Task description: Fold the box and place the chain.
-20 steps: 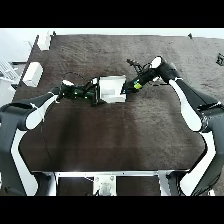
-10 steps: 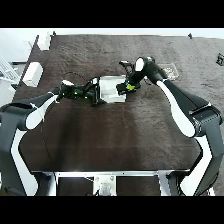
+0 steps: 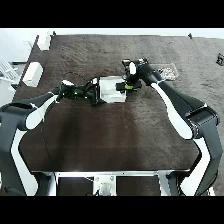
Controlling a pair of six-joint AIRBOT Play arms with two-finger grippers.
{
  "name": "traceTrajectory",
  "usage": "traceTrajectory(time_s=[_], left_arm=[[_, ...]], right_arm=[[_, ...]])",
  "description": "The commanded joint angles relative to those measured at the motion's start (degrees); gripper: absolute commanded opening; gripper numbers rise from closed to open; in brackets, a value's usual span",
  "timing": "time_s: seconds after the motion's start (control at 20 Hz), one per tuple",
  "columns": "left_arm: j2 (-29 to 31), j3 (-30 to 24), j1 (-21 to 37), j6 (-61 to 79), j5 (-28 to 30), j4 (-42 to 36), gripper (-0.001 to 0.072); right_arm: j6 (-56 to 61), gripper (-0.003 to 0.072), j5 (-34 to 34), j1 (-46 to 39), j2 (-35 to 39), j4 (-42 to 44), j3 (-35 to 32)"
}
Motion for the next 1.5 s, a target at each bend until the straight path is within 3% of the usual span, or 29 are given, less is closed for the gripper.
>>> traceTrajectory(time_s=[0.0,0.45,0.5,0.6,0.65,0.8,1.1,1.15,1.2,1.45], left_arm=[[0.0,0.0,0.0,0.0,0.0,0.0,0.0462],[0.0,0.0,0.0,0.0,0.0,0.0,0.0462],[0.0,0.0,0.0,0.0,0.0,0.0,0.0462],[0.0,0.0,0.0,0.0,0.0,0.0,0.0462],[0.0,0.0,0.0,0.0,0.0,0.0,0.0462],[0.0,0.0,0.0,0.0,0.0,0.0,0.0462],[0.0,0.0,0.0,0.0,0.0,0.0,0.0462],[0.0,0.0,0.0,0.0,0.0,0.0,0.0462],[0.0,0.0,0.0,0.0,0.0,0.0,0.0462],[0.0,0.0,0.0,0.0,0.0,0.0,0.0462]], right_arm=[[3.0,0.043,-0.5,0.7,-0.2,-1.0,0.1],[4.2,0.0426,0.6,1.5,-1.8,-1.6,0.1],[4.2,0.0389,1.2,1.5,-1.9,-2.4,0.1],[4.5,0.0385,1.4,1.4,-2.1,-3.6,0.1],[4.5,0.034,1.4,1.4,-2.1,-4.0,0.1],[5.1,0.0316,1.4,1.3,-2.1,-4.5,0.1],[6.4,0.0197,1.4,1.5,-2.1,-4.5,0.1],[6.6,0.0165,1.6,1.7,-2.1,-4.5,0.1],[6.6,0.0015,1.6,2.0,-2.1,-4.4,0.1],[6.5,0.0016,1.4,2.8,-2.1,-4.5,0.1]])
